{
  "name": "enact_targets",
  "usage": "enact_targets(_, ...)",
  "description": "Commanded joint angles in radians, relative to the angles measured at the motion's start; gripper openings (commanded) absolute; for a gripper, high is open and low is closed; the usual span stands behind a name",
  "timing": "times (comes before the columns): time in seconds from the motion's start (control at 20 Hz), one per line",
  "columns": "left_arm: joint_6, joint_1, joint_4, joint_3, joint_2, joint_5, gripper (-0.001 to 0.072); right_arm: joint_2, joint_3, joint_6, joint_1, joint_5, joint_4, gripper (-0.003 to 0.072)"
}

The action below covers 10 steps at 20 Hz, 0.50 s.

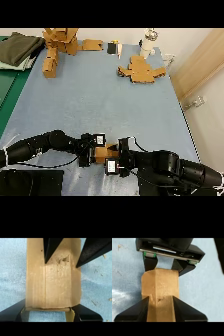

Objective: Fold the box.

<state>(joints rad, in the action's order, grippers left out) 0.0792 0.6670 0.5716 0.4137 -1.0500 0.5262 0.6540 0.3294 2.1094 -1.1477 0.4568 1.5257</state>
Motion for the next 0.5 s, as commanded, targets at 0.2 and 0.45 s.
enact_targets(0.2, 0.0, 0.0, 0.0, 0.0, 0.001, 0.0, 0.0521, -0.001, -0.009, -0.341, -0.106, 0.012, -0.283, 0.0459)
enact_targets(0.45, 0.0, 0.0, 0.0, 0.0, 0.001, 0.0, 0.0521, 0.0, -0.009, -0.569, -0.184, 0.084, -0.542, 0.046)
